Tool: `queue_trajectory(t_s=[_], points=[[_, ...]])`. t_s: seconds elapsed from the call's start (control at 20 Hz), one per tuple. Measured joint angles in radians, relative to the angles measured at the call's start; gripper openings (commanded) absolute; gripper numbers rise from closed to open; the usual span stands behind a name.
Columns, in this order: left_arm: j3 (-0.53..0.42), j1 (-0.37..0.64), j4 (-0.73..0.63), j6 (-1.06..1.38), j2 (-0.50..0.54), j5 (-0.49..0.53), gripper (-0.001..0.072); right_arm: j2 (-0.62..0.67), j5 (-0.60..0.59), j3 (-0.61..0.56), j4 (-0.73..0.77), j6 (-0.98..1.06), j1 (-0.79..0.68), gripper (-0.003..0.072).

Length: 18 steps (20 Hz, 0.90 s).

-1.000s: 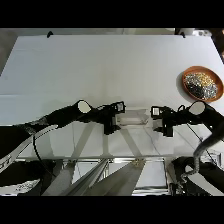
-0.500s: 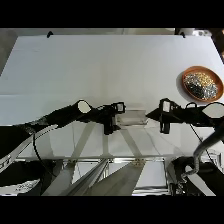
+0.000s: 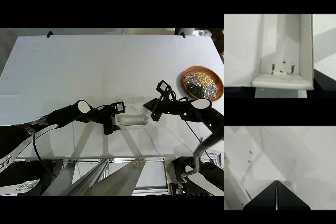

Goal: Fold the box and place the chain.

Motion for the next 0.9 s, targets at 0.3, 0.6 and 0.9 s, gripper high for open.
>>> queue_trajectory(t_s=[0.3, 0.6, 0.9], points=[[0.000, 0.000, 0.002, 0.004, 0.000, 0.000, 0.0438, -0.027, 0.043, 0.000, -0.078, 0.062, 0.000, 0.0020], [0.000, 0.000, 0.000, 0.003, 0.000, 0.000, 0.0438, 0.088, 0.076, 0.023, -0.102, 0.074, 0.000, 0.0018], [0.000, 0.000, 0.000, 0.003, 0.000, 0.000, 0.0438, 0.278, 0.180, 0.030, -0.373, 0.069, 0.000, 0.0020]])
